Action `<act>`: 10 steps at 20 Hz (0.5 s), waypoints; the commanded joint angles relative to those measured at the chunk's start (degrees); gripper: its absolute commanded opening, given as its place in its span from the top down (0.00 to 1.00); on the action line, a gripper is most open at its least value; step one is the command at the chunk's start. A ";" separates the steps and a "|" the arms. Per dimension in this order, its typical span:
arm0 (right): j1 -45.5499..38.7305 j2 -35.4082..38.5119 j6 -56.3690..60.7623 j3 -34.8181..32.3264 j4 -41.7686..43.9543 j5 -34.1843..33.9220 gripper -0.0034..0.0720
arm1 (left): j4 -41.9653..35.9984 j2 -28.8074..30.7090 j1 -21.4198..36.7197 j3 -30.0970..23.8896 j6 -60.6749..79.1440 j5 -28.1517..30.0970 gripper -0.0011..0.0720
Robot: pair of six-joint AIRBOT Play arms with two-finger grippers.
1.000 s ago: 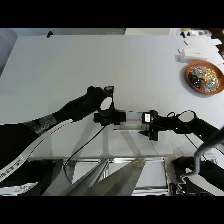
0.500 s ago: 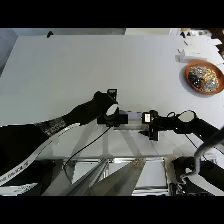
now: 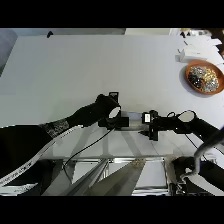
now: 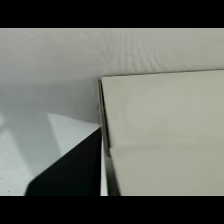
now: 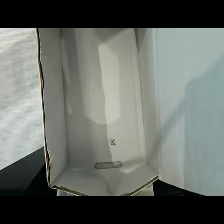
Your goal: Fold the box and place the chain.
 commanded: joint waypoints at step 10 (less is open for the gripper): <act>-0.02 0.02 0.04 -0.02 0.04 0.02 0.42 | 0.87 -0.13 0.13 0.35 -1.40 -0.85 0.81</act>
